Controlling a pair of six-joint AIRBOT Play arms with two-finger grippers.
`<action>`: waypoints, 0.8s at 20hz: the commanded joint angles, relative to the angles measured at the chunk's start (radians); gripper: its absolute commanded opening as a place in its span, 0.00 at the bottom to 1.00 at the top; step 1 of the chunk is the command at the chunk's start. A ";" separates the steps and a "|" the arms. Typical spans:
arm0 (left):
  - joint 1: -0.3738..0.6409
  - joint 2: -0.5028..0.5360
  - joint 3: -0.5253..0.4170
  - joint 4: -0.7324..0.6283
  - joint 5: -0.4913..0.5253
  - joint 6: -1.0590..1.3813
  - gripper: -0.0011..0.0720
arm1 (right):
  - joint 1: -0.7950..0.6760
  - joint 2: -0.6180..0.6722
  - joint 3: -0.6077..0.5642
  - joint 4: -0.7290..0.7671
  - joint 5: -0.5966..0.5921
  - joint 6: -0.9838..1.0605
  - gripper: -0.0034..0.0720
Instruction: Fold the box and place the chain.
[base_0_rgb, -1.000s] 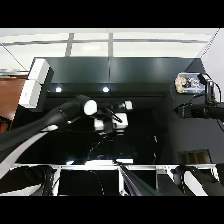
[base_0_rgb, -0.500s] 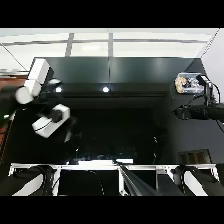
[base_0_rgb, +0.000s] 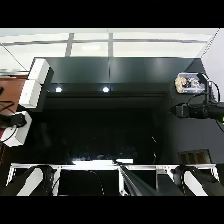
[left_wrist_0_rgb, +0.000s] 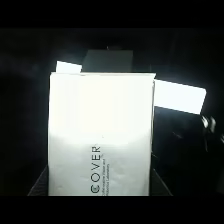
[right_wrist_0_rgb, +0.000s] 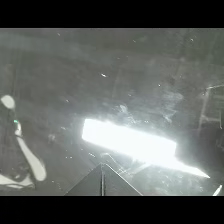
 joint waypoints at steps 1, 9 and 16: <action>0.097 -0.014 -0.003 -0.107 0.134 0.184 0.29 | 0.001 0.000 -0.001 0.040 0.002 0.000 0.07; 0.109 -0.164 -0.003 -0.290 0.286 0.443 0.29 | 0.001 0.000 0.000 0.077 -0.002 0.015 0.07; 0.103 -0.249 -0.003 -0.307 0.340 0.446 0.48 | 0.001 0.000 0.000 0.077 0.009 0.019 0.07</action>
